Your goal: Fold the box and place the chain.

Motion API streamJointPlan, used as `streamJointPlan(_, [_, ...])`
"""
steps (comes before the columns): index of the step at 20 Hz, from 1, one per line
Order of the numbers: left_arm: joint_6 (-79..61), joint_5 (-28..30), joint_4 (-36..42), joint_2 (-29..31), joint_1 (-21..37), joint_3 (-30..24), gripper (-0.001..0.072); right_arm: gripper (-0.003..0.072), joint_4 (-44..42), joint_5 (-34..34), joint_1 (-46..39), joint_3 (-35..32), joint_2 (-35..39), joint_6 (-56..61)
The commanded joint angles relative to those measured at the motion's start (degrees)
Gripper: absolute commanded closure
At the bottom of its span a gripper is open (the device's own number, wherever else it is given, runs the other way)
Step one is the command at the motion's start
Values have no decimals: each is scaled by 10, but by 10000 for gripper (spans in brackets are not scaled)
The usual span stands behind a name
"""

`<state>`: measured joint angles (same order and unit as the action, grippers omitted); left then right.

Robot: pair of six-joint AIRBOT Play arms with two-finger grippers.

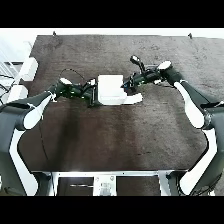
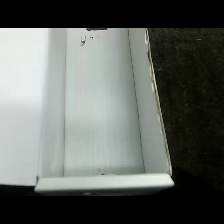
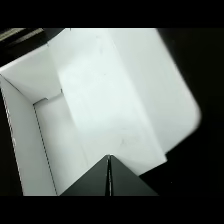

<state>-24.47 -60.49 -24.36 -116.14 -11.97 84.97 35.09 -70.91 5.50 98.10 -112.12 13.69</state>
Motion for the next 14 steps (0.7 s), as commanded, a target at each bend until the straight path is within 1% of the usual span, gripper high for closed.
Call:
streamJointPlan(1, [0,0,0,0,0,0,351,683,16,-16,-13,0,58,-4])
streamJointPlan(4, [0,0,0,0,0,0,351,678,70,-16,-31,-38,121,-30])
streamJointPlan(5, [0,0,0,0,0,0,352,444,82,-16,-35,-53,127,-53])
streamJointPlan(6, [0,0,0,0,0,0,351,69,93,-14,-38,-68,126,-85])
streamJointPlan(7, [0,0,0,0,0,0,352,24,96,-11,-39,-84,124,-118])
streamJointPlan(10, [0,0,0,0,0,0,352,24,95,23,-31,-126,113,-194])
streamJointPlan(12, [0,-1,0,0,0,0,351,24,95,54,-20,-141,104,-204])
streamJointPlan(14, [0,0,0,0,0,0,352,24,96,70,-7,-143,94,-204])
